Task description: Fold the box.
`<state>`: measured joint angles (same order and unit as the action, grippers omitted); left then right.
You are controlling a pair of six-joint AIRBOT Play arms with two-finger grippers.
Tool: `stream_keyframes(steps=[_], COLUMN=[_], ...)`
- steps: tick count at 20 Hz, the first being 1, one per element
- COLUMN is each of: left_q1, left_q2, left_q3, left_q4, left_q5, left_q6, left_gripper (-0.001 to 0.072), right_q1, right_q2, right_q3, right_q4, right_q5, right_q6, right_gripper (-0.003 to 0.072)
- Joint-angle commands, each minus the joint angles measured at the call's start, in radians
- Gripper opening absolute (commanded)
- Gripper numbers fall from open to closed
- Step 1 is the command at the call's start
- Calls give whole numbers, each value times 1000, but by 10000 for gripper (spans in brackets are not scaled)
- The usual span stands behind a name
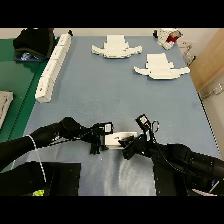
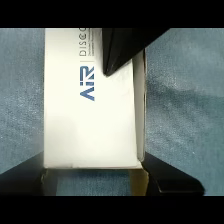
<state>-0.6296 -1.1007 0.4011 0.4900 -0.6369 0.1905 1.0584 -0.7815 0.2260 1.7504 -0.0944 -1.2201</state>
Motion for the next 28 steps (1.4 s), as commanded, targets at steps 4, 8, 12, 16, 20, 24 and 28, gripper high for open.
stream_keyframes(steps=[4,8,12,16,20,24,28], left_q1=[0,0,0,0,0,0,0], left_q2=[1,1,1,1,1,1,1], left_q3=[0,0,0,0,0,1,1], left_q4=[0,0,0,0,0,1,0], left_q5=[0,0,0,0,2,71,68], left_q6=[0,0,0,0,0,3,3], left_gripper=[511,511,511,511,511,511,511], right_q1=[1,1,1,-2,-69,-259,-512], right_q2=[-11,-15,16,109,121,75,-62], right_q3=[-7,-7,18,80,209,379,539], right_q4=[-12,-19,-41,-170,-232,-224,-136], right_q5=[-8,-4,-15,-121,-450,-808,-1026], right_q6=[-2,-2,-3,-3,-3,-3,-181], right_gripper=[1,1,2,4,4,3,2])
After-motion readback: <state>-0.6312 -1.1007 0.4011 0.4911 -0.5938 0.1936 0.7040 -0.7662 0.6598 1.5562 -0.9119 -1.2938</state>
